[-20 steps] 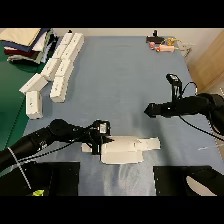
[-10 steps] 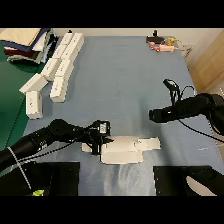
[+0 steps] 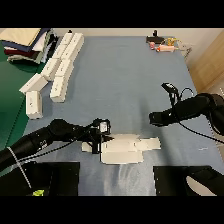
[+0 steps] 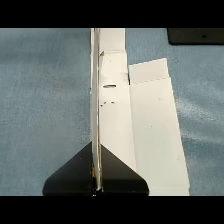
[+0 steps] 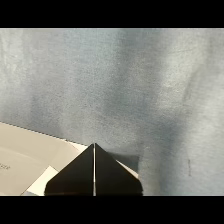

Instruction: Fold the box.

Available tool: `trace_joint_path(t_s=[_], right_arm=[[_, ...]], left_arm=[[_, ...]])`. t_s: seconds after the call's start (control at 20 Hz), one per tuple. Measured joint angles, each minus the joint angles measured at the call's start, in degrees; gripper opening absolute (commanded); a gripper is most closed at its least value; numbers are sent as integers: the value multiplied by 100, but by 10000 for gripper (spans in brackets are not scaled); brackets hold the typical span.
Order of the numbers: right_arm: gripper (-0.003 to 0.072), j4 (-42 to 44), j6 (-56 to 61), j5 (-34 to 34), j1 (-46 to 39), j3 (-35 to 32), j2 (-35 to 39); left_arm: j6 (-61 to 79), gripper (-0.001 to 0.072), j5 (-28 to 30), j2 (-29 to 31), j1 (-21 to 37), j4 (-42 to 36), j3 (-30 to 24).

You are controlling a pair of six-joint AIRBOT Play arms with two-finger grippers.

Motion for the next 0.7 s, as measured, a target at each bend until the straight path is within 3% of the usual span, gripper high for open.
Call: trace_joint_path(t_s=[0.7], right_arm=[[3, 0, -4, 116, 0, 0, 0]], left_arm=[[-9, 14, -256, -321, 0, -15, 195]])
